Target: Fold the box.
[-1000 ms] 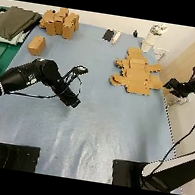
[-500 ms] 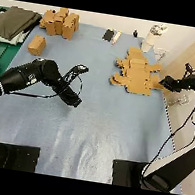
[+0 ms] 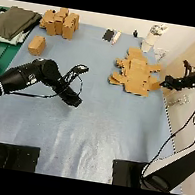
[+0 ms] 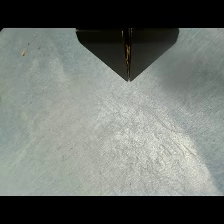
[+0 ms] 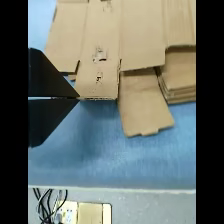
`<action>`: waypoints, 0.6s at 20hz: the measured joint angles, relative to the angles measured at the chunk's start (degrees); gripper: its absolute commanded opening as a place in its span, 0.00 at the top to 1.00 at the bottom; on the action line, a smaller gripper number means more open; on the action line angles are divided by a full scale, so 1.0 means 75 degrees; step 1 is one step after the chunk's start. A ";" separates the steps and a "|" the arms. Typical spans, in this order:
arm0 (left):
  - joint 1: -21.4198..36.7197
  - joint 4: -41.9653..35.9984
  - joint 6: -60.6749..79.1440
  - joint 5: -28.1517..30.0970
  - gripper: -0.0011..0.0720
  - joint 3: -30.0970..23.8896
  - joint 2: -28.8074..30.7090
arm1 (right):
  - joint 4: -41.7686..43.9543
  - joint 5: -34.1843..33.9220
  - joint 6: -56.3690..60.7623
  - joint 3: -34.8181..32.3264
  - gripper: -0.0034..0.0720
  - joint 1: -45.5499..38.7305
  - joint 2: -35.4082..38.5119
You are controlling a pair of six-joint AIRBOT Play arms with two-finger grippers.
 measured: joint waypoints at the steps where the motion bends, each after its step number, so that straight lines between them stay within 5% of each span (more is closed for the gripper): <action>1: 0.0003 -0.0026 -0.0003 -0.0003 0.97 0.0000 0.0000 | 0.0026 -0.0204 -0.0035 0.0000 0.95 0.0000 0.0119; 7: 0.0000 -0.0469 -0.0003 -0.0006 0.97 0.0000 0.0000 | 0.0414 -0.1096 0.0131 -0.0527 0.95 0.0041 0.1131; 12: 0.0000 -0.0597 0.0087 -0.0070 0.97 0.0000 0.0000 | 0.0391 -0.1198 0.0536 -0.2891 0.95 0.0466 0.2588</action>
